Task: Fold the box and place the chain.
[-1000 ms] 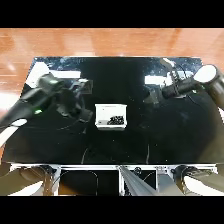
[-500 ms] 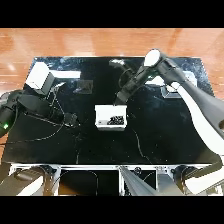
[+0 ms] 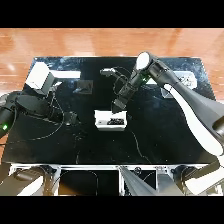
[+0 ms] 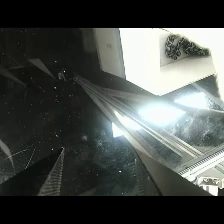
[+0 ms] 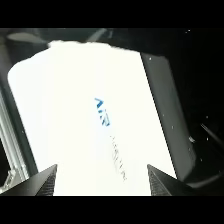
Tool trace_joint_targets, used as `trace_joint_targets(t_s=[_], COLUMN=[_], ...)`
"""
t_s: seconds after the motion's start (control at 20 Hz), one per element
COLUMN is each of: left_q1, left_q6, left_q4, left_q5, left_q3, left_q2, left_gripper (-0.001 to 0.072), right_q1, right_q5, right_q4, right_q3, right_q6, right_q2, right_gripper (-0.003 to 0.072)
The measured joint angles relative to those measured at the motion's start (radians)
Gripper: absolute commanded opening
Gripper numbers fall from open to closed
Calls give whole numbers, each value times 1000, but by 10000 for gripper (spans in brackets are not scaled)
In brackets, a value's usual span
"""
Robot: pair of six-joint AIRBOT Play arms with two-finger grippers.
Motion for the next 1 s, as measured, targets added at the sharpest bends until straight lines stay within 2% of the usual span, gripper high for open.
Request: trace_joint_targets(t_s=[0.4,0.95,1.0], left_q1=[1,1,1], left_q6=[1,1,1], left_q4=[-1,-1,-1], left_q5=[-3,-49,-53], left_q3=[0,0,0], left_q2=[0,0,0], left_gripper=[550,550,550], right_q1=[37,101,108], right_q5=[-86,-148,-152], right_q4=[-154,-281,-285], right_q3=[-123,-142,-142], right_q6=[-34,-41,-43], right_q2=[55,101,101], right_gripper=[714,713,615])
